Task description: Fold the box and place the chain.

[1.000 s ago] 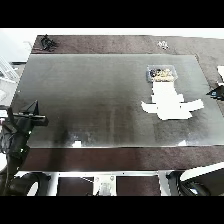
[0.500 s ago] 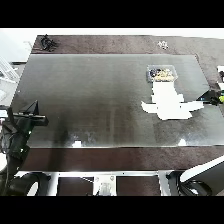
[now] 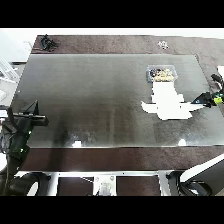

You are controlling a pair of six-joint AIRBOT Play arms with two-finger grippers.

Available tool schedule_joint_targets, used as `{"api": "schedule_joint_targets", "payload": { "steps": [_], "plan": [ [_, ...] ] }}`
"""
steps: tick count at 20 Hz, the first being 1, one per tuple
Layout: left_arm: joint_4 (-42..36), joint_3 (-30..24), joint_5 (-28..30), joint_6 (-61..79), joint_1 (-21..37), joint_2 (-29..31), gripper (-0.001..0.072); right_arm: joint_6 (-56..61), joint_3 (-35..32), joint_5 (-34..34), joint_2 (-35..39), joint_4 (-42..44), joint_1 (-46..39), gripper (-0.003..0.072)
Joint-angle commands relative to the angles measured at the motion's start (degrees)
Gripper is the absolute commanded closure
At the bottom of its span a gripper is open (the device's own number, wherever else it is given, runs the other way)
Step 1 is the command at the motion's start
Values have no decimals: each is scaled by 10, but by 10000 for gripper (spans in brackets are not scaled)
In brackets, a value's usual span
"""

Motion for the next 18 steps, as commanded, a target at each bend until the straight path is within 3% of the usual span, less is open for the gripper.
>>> {"api": "schedule_joint_targets", "payload": {
  "steps": [1, 6, 9, 10, 13, 18],
  "plan": [
    [0, 0, 0, 0, 0, 0, 690, 0, -4, 9, -2, 16, 2, 290],
    [0, 0, 0, 0, 0, 0, 690, -9, -34, 9, -2, 38, 6, 324],
    [0, 0, 0, 0, 0, 0, 690, -21, -43, 9, -2, 41, 6, 546],
    [0, 0, 0, 0, 0, 0, 690, -27, -43, 13, -2, 43, 6, 683],
    [0, 0, 0, 0, 0, 0, 690, -45, -43, 48, -1, 68, 10, 682],
    [0, 0, 0, 0, 0, 0, 690, -45, -88, 47, 39, 112, 48, 685]
  ]
}}
